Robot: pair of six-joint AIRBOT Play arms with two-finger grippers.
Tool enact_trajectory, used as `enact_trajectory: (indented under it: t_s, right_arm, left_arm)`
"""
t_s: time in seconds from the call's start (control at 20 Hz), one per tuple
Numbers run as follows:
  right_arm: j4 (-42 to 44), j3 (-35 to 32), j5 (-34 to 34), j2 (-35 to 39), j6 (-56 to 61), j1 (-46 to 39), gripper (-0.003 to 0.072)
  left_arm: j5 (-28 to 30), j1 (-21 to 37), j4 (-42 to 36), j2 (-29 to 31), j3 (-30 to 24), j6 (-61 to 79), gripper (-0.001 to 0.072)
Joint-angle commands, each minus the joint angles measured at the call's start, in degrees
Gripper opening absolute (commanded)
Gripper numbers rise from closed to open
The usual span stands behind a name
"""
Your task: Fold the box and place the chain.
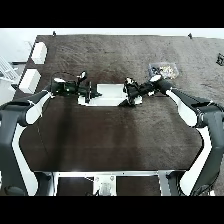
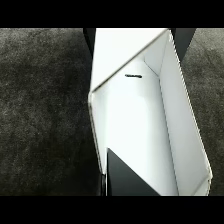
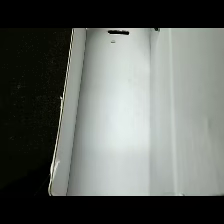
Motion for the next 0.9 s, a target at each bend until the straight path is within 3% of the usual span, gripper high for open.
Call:
enact_trajectory:
  t_s: [0.0, 0.85]
  right_arm:
    - [0.0, 0.0, 0.0, 0.0, 0.0, 0.0, 0.0563]
    - [0.0, 0.0, 0.0, 0.0, 0.0, 0.0, 0.0563]
  left_arm:
    - [0.0, 0.0, 0.0, 0.0, 0.0, 0.0, 0.0022]
    - [-1.4, 0.0, -1.6, 0.0, 0.0, -3.1, 0.0023]
